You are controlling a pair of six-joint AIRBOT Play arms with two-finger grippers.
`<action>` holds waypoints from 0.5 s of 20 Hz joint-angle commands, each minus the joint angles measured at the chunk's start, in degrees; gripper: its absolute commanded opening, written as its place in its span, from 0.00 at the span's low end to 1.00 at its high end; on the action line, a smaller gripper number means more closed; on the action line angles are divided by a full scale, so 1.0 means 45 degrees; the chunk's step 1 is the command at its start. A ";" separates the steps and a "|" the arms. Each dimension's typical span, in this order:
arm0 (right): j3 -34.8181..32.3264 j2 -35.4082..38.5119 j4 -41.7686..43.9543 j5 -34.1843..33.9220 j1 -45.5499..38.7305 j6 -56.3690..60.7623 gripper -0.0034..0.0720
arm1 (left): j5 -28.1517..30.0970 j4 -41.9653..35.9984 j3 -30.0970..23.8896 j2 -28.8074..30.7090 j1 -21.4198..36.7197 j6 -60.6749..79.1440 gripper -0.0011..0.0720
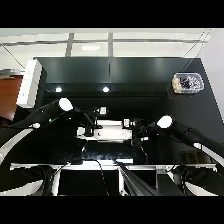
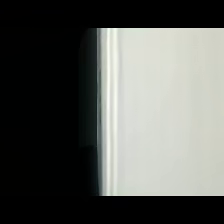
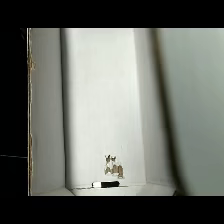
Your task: Fold the box and place the chain.
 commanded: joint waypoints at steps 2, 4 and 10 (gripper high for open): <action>0.0000 -0.0015 -0.0049 -0.0053 0.0015 0.0049 0.97 | -0.0005 0.0000 0.0015 -0.0005 -0.0010 0.0000 0.05; 0.0000 -0.0015 -0.0049 -0.0053 0.0015 0.0053 0.81 | -0.0005 0.0000 0.0015 -0.0005 -0.0010 0.0000 0.05; 0.0000 -0.0015 -0.0044 -0.0107 0.0015 0.0107 0.81 | -0.0019 0.0000 0.0015 -0.0005 -0.0010 0.0000 0.05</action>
